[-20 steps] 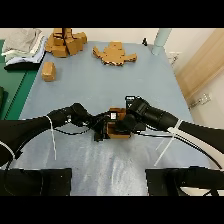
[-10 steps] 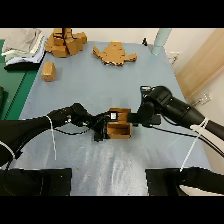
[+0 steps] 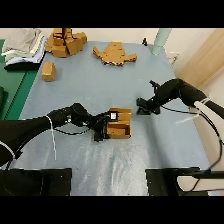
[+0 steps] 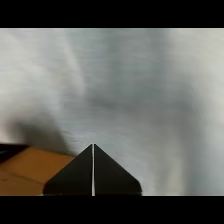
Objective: Fold the box.
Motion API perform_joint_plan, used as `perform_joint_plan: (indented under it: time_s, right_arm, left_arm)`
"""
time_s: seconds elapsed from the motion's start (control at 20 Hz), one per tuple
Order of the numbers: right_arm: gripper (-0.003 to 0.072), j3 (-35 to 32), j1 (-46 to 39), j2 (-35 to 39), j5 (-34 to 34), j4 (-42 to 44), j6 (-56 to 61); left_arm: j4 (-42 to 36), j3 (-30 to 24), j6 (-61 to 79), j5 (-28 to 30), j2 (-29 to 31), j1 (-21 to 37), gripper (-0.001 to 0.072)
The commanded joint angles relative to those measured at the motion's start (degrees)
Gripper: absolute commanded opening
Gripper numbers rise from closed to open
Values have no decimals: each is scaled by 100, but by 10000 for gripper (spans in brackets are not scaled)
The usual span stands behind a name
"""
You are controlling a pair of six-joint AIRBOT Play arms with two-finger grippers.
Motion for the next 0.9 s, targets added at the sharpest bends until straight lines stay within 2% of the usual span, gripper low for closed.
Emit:
perform_joint_plan:
  time_s: [0.0,0.2,0.35,0.5,0.85]
  right_arm:
    - [1,334,-588,-907,-763,2835,-2953]
    - [1,426,-33,-977,-1659,2863,-3915]
    - [1,109,428,-531,-1580,2538,-4295]
    - [1,-361,894,125,-977,1635,-4317]
    - [2,-1495,2138,1596,1263,37,-4435]
  left_arm:
    - [2,2,0,2,-2,0,504]
    - [2,2,0,2,-2,0,504]
    - [2,2,2,2,-2,0,504]
    - [2,2,0,0,-2,0,504]
    - [2,2,0,2,-2,0,504]
